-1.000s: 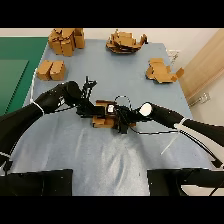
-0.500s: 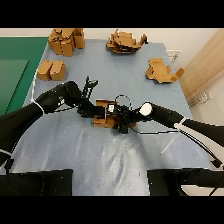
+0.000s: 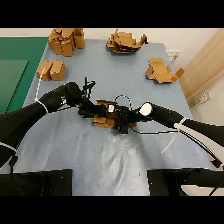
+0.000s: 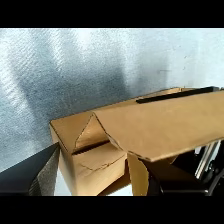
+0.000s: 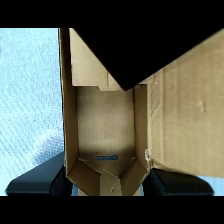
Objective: Fold the box.
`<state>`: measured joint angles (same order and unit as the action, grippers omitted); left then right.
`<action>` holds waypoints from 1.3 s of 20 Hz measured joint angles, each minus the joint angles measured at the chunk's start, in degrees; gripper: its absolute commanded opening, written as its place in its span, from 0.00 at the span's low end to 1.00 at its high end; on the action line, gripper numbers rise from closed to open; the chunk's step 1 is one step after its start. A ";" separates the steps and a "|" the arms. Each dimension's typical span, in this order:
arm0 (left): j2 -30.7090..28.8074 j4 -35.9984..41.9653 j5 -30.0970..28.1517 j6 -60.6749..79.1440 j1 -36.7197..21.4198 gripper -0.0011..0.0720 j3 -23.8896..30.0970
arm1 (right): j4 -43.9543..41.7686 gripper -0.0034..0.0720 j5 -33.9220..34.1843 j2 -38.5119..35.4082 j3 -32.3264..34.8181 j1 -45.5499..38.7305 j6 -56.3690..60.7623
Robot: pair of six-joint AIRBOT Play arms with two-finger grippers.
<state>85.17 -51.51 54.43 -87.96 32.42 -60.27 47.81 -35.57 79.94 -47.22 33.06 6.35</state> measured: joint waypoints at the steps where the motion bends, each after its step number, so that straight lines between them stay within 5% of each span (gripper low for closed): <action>1: 0.11 -0.20 0.00 -0.31 0.04 0.17 0.02 | 0.00 0.56 0.00 -0.02 0.00 0.00 0.00; 3: 0.28 -0.61 0.48 -0.57 0.04 0.16 0.04 | -0.02 0.56 0.02 0.00 0.00 -0.02 0.00; 4: 0.35 -0.98 0.83 -0.55 0.04 0.04 0.04 | -0.02 0.56 0.02 0.00 0.00 0.00 0.00; 21: 0.52 -7.15 3.34 -1.22 0.61 0.04 -0.79 | -0.17 0.56 0.07 -0.02 0.00 0.02 -0.02; 22: 0.55 -7.30 3.69 -1.22 0.83 0.08 -1.16 | -0.17 0.56 0.09 -0.02 0.00 0.02 -0.02; 24: 0.57 -6.91 5.05 -1.01 1.25 0.65 -2.01 | -0.04 0.56 -0.20 -0.02 0.00 0.02 -0.07; 26: 0.57 -6.23 5.51 -1.07 1.90 0.66 -2.73 | -0.02 0.56 -0.20 -0.02 0.00 0.04 -0.17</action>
<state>85.73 -57.74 59.94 -89.03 34.33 -63.00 47.79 -35.77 79.92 -47.22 33.10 6.17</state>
